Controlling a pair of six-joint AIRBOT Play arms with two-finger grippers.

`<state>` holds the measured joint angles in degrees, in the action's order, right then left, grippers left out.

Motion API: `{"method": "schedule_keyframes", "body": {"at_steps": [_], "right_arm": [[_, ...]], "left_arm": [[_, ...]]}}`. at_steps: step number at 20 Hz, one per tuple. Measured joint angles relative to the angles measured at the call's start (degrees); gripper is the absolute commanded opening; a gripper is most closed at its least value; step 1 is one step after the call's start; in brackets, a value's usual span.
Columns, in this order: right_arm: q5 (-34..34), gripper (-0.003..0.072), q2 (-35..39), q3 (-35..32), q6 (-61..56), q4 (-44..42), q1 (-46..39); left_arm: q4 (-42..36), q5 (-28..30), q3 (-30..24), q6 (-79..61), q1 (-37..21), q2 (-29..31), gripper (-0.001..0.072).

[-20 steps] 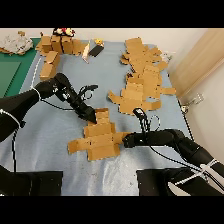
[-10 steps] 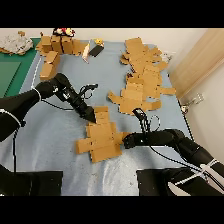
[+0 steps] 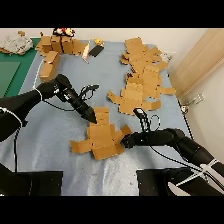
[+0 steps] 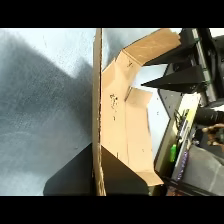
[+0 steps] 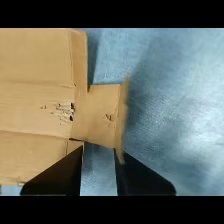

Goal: Fold the box.

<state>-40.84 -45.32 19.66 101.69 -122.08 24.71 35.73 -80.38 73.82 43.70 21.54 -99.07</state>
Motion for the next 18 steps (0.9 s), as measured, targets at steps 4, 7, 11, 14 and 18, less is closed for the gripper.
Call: {"method": "schedule_keyframes", "body": {"at_steps": [4, 7, 11, 14, 18], "right_arm": [[-2.19, 0.0299, -0.02, 5.51, -8.31, 8.74, -0.11], [-7.08, 0.0285, 0.0, 12.17, -16.94, 19.61, -0.13], [-12.46, 0.0084, 0.0, 18.27, -25.55, 28.85, -0.13], [-14.36, 0.0084, -0.02, 19.8, -28.65, 31.67, -0.13], [-15.28, 0.0084, -0.09, 20.46, -30.36, 33.07, -0.13]], "left_arm": [[-0.17, 1.05, 0.0, -3.48, 2.43, 1.53, 0.0012], [-0.26, 3.98, 0.0, -6.58, 5.38, 3.34, 0.0012], [-0.26, 9.81, -0.9, -11.23, 9.51, 6.14, 0.0011], [-0.26, 16.31, -4.13, -14.8, 11.8, 9.27, 0.0011], [-1.33, 25.11, -11.02, -21.33, 13.81, 14.53, 0.0012]]}}
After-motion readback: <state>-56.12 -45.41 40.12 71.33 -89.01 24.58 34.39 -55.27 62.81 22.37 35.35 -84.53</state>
